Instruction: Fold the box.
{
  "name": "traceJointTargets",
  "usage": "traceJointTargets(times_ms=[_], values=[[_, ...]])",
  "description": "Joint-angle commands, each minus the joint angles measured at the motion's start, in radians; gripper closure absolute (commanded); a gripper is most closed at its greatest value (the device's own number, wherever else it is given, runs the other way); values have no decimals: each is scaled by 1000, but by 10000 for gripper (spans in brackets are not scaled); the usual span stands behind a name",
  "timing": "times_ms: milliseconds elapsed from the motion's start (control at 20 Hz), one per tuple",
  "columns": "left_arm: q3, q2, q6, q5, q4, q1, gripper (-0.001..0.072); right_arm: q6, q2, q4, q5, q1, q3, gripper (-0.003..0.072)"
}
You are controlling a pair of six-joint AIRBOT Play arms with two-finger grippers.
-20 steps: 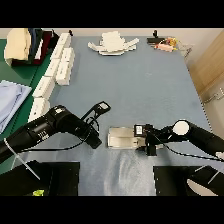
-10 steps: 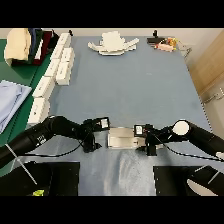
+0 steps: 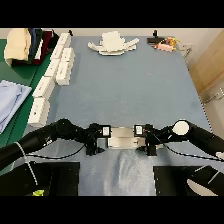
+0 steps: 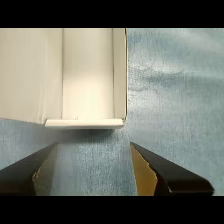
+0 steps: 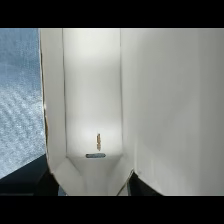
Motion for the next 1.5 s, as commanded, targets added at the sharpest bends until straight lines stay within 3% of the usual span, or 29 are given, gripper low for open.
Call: traceJointTargets(times_ms=[0, 850, 1450], values=[[-2, -23, 25, 70, -73, -16, 18, 0, 1, 0, 0, 0, 1, 181], [52, -162, 60, 53, -110, -53, 19, 0, 1, 0, 0, 0, 1, 181], [53, -171, 81, 65, -120, -53, 19, 0, 1, 0, 0, 0, 1, 181]])
